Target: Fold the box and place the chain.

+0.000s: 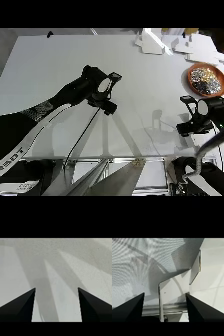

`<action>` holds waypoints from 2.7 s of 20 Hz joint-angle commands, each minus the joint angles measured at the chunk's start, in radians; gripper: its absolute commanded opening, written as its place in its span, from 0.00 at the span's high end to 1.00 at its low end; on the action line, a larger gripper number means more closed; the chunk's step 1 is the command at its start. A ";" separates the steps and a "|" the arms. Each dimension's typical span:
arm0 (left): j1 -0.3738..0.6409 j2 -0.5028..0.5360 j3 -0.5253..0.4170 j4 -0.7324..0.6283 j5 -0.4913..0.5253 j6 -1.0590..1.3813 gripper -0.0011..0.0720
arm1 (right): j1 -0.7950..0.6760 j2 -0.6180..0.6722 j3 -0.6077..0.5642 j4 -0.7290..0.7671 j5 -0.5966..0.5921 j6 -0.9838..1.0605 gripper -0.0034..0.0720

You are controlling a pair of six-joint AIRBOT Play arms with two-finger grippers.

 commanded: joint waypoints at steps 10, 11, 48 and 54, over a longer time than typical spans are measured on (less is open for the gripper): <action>-0.001 -0.001 0.000 0.000 0.000 0.000 0.19 | -0.001 -0.001 0.000 0.002 -0.005 0.000 0.23; -0.001 -0.001 0.000 0.000 0.000 0.000 0.19 | -0.001 -0.001 0.000 0.004 -0.004 0.000 0.23; -0.001 -0.001 0.000 0.000 0.001 0.000 0.19 | -1.144 -0.476 0.616 0.195 -0.187 -1.045 0.43; -0.001 -0.001 0.000 0.000 0.000 0.000 0.19 | -1.143 -0.555 0.616 0.180 -0.211 -1.062 0.33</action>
